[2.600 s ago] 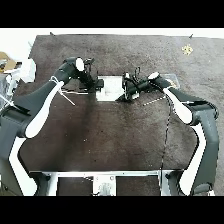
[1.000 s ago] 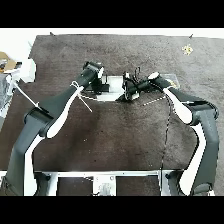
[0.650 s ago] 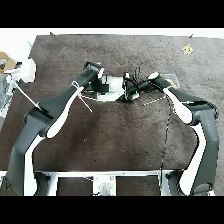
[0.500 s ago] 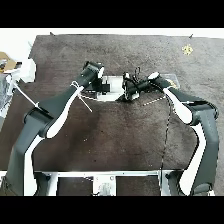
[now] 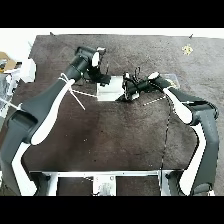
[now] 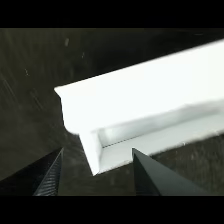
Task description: Fold the box and place the chain.
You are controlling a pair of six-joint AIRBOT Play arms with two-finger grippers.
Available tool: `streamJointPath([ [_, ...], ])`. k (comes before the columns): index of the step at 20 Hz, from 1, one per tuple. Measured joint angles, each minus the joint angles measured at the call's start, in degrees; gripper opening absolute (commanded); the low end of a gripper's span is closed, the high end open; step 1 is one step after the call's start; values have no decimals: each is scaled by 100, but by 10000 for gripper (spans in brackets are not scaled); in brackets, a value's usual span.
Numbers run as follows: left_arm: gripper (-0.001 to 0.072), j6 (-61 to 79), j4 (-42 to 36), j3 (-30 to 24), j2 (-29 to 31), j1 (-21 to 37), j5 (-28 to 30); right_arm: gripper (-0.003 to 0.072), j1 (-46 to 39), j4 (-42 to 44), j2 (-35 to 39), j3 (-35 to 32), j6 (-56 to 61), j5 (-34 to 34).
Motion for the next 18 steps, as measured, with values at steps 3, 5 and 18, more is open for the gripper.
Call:
streamJointPath([
  [3, 480, 898, 42, 0, 334, 0, 146, 448, 0, 0, 0, 0, 0, 0],
  [5, 480, 1460, -33, 0, 485, 66, 208, 448, 0, 0, 0, 0, 0, 0],
  [18, 480, 7383, -4787, -1163, 645, 2361, 527, 448, 0, 0, 0, 0, 2, 0],
])
